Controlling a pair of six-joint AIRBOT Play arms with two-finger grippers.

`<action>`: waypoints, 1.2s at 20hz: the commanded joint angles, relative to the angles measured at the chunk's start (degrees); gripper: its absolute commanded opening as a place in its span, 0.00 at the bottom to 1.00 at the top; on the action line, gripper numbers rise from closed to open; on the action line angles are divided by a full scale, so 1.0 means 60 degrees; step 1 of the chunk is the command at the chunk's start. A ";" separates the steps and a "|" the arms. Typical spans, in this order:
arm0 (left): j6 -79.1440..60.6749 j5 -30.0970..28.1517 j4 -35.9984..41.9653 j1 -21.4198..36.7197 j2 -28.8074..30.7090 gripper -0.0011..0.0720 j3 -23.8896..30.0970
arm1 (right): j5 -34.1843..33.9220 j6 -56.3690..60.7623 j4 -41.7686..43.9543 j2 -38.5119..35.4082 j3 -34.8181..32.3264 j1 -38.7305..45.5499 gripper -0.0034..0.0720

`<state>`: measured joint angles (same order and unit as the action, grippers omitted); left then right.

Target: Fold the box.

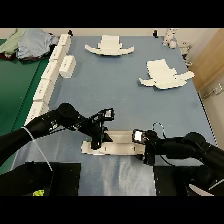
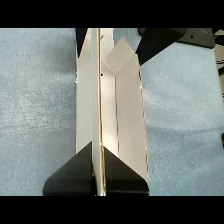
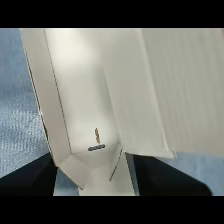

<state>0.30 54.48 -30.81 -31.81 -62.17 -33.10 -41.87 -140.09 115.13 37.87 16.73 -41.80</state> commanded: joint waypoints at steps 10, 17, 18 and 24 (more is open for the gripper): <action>-0.0004 -0.0004 -0.0004 0.0000 0.0000 0.04 -0.0011 | -0.0306 -0.3013 0.1953 0.0882 0.0113 0.1435 0.99; -0.0004 -0.0004 -0.0004 0.0000 0.0000 0.04 -0.0011 | -0.0754 -0.5220 0.2787 0.1118 0.0076 0.1490 0.99; -0.0004 0.0000 -0.0004 0.0000 0.0000 0.04 -0.0011 | -0.0754 -0.5333 0.2951 0.1297 0.0076 0.1581 0.99; -0.0004 0.0000 -0.0004 0.0000 0.0000 0.04 -0.0011 | -0.0630 -0.5333 0.3213 0.1912 0.0076 0.1796 0.98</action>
